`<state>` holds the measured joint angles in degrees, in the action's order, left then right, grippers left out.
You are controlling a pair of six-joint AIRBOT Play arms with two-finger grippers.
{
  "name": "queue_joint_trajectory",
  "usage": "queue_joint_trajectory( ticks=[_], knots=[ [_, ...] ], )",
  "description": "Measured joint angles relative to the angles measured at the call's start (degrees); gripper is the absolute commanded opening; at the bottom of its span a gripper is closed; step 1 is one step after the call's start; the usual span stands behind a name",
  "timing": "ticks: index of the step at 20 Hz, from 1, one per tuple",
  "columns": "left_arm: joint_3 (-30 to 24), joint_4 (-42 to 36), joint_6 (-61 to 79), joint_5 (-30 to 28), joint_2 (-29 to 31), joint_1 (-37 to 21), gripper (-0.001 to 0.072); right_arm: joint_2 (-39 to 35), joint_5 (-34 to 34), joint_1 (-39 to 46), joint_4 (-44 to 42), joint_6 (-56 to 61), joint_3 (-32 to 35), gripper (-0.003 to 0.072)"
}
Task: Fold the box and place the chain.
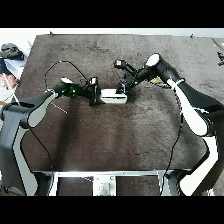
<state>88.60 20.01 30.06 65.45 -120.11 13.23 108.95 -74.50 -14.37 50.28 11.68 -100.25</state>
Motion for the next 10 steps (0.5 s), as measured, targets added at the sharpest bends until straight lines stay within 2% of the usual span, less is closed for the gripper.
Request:
queue_joint_trajectory(
  ticks=[10],
  knots=[
    [0.00, 0.07, -0.04, -0.04, 0.00, 0.00, 0.0205, 0.31, -0.15, -1.29, 3.54, 0.76, 0.07, 0.0051]
  ],
)
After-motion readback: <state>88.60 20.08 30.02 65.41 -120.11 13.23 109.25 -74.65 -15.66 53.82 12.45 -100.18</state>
